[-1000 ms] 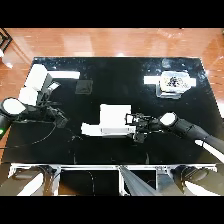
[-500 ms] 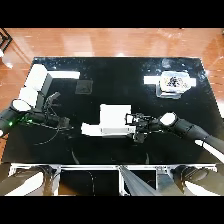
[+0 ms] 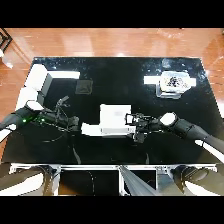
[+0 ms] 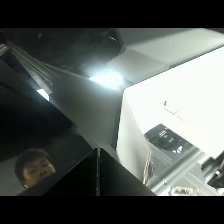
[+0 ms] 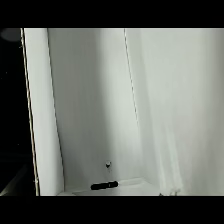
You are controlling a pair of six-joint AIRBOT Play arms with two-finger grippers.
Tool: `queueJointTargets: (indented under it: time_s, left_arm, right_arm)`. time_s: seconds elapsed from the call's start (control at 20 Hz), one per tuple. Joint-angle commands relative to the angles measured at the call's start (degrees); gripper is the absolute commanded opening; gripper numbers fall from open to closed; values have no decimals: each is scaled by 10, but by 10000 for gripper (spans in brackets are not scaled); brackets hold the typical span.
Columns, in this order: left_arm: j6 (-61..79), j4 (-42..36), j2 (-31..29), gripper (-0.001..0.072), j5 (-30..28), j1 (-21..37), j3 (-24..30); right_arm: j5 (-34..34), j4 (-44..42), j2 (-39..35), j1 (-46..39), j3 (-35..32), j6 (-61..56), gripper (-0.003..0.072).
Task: Fold the box and place the chain.
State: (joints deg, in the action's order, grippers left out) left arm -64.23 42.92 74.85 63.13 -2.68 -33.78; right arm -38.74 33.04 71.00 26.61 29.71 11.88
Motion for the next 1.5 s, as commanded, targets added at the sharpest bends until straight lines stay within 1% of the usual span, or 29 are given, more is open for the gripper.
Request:
queueJointTargets:
  time_s: [0.0, 0.15, 0.45, 0.55, 0.6, 0.65, 0.75, 0.8, 0.85, 1.05, 1.25, 1.45]
  left_arm:
    - [-22, -3, 5, 16, -41, -41, 0]
    - [-22, -17, 5, 17, -30, -56, 0]
    - [-21, -31, 5, 17, -28, -72, 0]
    - [18, -53, 2, 23, -10, -71, -1]
    - [28, -55, -1, 93, 1, -69, -4]
    - [30, -54, -3, 263, 10, -67, -9]
    - [40, -55, -5, 502, 32, -63, -23]
    - [40, -55, -6, 603, 41, -61, -32]
    - [40, -55, -6, 634, 49, -61, -40]
    - [40, -114, -6, 634, 60, -78, -50]
    - [43, -119, -5, 634, 49, -111, -50]
    - [35, -119, -6, 632, 47, -116, -50]
  right_arm:
    - [0, 0, 0, 1, 0, 0, 338]
    - [0, 0, 0, 1, 0, 0, 338]
    - [0, 0, 0, 1, 0, 0, 338]
    - [0, 0, 0, 1, 0, 0, 338]
    - [0, 0, 0, 1, 0, 0, 338]
    - [0, 0, 0, 1, 0, 0, 338]
    - [0, 0, 0, 1, 0, 0, 338]
    - [0, 0, 0, 1, 0, 0, 338]
    - [0, 0, 0, 1, 0, 0, 338]
    - [0, 0, 0, 1, 0, 0, 338]
    - [0, 0, 0, 1, 0, 0, 339]
    - [0, 0, 0, 1, 0, 0, 338]
